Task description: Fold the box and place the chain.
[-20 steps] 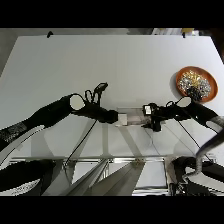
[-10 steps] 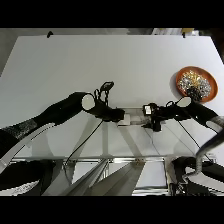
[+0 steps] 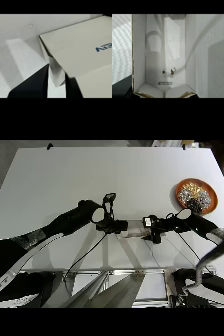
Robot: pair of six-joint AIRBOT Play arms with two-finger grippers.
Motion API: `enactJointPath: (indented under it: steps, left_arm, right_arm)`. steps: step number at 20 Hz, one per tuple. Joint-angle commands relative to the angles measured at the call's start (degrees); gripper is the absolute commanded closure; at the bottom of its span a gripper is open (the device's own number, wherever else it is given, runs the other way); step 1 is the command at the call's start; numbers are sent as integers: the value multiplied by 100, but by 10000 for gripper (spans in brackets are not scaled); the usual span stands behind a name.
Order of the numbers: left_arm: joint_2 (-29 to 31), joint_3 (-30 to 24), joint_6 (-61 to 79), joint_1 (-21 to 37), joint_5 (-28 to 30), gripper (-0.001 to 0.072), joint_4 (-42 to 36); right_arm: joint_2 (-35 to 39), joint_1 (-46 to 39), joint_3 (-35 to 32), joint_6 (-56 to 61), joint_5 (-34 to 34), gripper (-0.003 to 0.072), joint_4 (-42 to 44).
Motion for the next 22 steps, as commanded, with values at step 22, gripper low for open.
enactJointPath:
  steps: [22]
  left_arm:
    - [-1416,1388,-1849,-501,-1228,692,1246]
  right_arm:
    - [2,-2,7,0,2,349,0]
